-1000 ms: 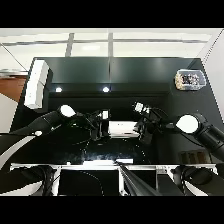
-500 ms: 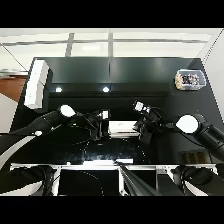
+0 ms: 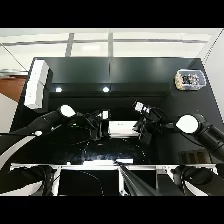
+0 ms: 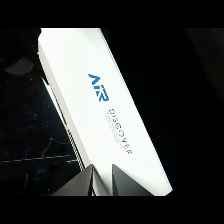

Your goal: Fold the box and place the chain.

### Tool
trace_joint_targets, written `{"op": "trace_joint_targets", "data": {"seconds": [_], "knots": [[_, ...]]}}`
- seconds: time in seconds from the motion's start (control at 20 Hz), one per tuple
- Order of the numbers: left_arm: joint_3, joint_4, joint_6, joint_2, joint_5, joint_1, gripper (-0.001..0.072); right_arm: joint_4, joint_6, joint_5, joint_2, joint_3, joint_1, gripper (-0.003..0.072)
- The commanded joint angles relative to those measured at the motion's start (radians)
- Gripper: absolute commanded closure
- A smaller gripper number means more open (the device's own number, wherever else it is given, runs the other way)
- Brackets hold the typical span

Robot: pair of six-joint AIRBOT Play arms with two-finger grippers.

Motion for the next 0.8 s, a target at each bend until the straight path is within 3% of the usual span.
{"op": "trace_joint_targets", "data": {"seconds": [0.0,0.45,0.55,0.75], "knots": [[0.000,0.000,-0.001,-0.001,0.000,-0.001,0.0359,0.000,0.000,0.006,0.000,-0.001,0.016,0.0554],[0.000,0.000,-0.001,-0.001,0.000,-0.001,0.0359,-0.003,0.001,-0.049,-0.002,-0.001,0.047,0.0552],[0.000,0.000,-0.001,-0.001,0.000,-0.001,0.0359,-0.003,0.001,-0.050,-0.002,0.000,0.047,0.0471],[0.000,0.000,-0.001,-0.001,0.000,-0.001,0.0359,-0.003,0.001,-0.050,-0.002,0.000,0.047,0.0471]]}}
